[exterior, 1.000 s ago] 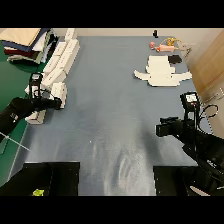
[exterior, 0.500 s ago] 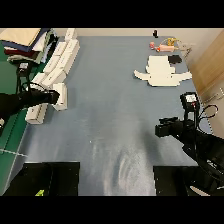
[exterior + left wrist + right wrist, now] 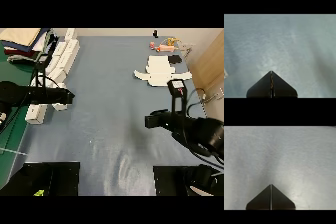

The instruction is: Fold the box.

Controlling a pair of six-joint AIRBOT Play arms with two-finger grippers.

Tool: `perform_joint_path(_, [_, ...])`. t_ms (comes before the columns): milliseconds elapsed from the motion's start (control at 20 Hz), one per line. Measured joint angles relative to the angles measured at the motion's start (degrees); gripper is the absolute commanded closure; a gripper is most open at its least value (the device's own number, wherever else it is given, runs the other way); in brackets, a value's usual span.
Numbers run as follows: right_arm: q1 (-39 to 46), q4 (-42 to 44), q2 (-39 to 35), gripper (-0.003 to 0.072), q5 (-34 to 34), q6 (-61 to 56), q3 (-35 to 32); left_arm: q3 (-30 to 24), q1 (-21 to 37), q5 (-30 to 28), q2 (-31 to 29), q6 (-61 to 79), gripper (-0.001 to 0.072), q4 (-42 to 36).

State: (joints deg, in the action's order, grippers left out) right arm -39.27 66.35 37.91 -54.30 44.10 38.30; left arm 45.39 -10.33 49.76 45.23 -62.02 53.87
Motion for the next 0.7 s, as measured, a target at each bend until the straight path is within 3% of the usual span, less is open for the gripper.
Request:
perform_joint_path(350, [0.0, 13.18, 22.29, 0.0666, -4.96, 12.0, 19.12, 2.56, -11.96, 4.46, 7.5, -8.9, 0.0695, -0.04])
perform_joint_path(700, [0.0, 17.51, 29.86, 0.0666, -7.54, 14.99, 24.04, 2.82, -14.75, 5.99, 10.1, -10.88, 0.0695, -0.02])
